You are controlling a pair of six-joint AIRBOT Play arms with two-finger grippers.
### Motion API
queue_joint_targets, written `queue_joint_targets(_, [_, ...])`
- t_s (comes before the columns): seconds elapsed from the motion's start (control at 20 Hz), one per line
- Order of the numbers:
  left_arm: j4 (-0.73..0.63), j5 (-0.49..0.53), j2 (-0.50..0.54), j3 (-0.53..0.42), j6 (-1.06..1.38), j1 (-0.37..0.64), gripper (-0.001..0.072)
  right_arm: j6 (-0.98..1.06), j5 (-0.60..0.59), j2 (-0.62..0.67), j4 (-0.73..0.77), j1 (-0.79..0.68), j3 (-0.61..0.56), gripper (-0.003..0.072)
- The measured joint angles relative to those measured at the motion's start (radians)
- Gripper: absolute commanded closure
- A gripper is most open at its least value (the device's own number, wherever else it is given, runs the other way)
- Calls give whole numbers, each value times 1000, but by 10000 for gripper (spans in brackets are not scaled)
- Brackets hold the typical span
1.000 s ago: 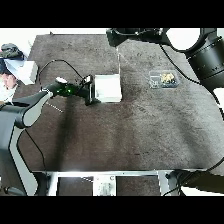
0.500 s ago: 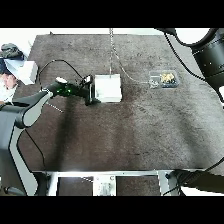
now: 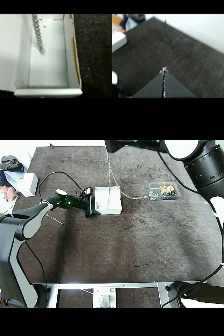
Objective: Fold the box and place the chain.
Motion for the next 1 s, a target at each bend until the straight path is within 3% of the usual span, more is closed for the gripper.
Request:
queue_joint_targets(0.25, [0, 0, 0, 0, 0, 0, 220, 22, 58, -4, -21, -6, -174, 676])
queue_joint_targets(0.3, [0, 0, 0, 0, 0, 0, 220, 30, 56, -8, -24, -13, -217, 568])
queue_joint_targets(0.35, [0, 0, 0, 0, 0, 0, 220, 43, 45, -14, -29, -24, -261, 372])
queue_joint_targets(0.9, [0, 0, 0, 0, 0, 0, 221, 183, 62, -28, -35, -272, -500, 360])
queue_joint_targets(0.95, [0, 0, 0, 0, 0, 0, 221, 220, 34, -28, -30, -312, -540, 334])
queue_joint_targets(1.0, [0, 0, 0, 0, 0, 0, 220, 253, 2, -28, -21, -349, -582, 245])
